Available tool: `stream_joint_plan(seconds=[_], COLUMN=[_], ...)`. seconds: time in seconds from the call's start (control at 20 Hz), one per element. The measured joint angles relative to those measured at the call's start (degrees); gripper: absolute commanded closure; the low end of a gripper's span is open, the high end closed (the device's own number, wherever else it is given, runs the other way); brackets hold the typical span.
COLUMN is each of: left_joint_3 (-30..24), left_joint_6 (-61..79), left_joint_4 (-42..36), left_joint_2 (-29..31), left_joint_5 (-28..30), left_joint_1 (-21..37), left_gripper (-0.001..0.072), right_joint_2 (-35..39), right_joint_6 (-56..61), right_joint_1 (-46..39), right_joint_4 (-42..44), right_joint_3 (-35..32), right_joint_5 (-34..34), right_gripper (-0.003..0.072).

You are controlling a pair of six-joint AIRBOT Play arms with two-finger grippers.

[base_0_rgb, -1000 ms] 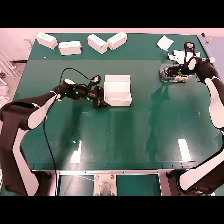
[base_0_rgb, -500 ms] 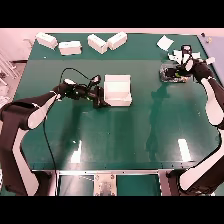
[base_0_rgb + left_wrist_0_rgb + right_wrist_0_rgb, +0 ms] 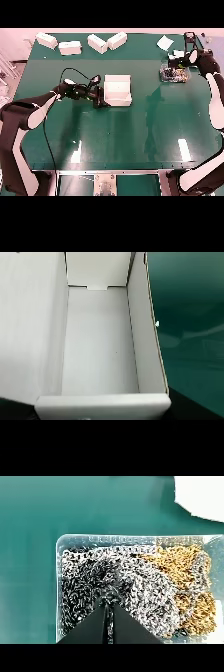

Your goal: Fold the box and place the chain.

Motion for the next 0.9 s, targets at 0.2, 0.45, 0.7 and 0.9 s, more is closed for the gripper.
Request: stream_joint_plan(seconds=[0.2,0.45,0.7,0.9], left_joint_3=[0.0,0.0,0.0,0.0], left_joint_6=[-0.1,-0.1,-0.1,-0.2], left_joint_4=[0.0,0.0,0.0,0.0], left_joint_2=[0.0,0.0,0.0,0.0], left_joint_5=[0.0,0.0,0.0,0.0], left_joint_1=[0.0,0.0,0.0,0.0], left_gripper=[0.0176,0.0175,0.0175,0.0175], right_joint_2=[4.5,16.8,29.5,36.2], right_joint_6=[-1.6,-5.6,-8.0,-9.3], right_joint_1=[1.6,7.3,15.7,23.9], right_joint_4=[-0.6,-0.9,-2.2,-2.7], right_joint_3=[0.4,0.5,0.6,0.6], right_joint_5=[4.3,8.9,10.5,11.2], right_gripper=[0.068,0.068,0.068,0.068])
